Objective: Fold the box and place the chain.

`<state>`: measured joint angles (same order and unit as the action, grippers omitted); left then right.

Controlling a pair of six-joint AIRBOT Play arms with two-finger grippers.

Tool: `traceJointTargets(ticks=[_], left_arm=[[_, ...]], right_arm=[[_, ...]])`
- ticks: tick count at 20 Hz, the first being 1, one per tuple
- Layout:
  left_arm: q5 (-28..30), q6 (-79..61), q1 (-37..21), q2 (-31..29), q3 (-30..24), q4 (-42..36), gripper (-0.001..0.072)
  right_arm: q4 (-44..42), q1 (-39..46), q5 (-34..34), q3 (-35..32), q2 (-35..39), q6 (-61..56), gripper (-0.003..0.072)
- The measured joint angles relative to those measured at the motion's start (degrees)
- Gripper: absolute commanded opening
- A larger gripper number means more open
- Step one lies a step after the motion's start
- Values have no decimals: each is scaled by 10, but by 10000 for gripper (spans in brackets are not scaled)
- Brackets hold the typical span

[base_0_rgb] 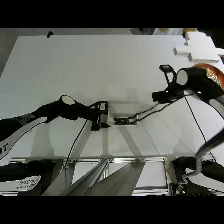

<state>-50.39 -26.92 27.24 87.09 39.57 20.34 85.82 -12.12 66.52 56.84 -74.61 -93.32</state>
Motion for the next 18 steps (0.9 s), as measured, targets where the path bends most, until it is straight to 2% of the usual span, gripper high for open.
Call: traceJointTargets(ticks=[4, 8, 13, 18], left_arm=[[0, 0, 0, 0, 0, 0, 256], [0, 0, 0, 0, 0, 0, 256], [0, 0, 0, 0, 0, 0, 256], [0, 0, 0, 0, 0, 0, 256]], right_arm=[[-73, -25, 26, 0, 76, 35, 18], [-132, -95, 23, 0, 124, 47, 18], [-202, -191, -22, 0, 143, 47, 19], [-232, -267, -84, 0, 147, 31, 19]])
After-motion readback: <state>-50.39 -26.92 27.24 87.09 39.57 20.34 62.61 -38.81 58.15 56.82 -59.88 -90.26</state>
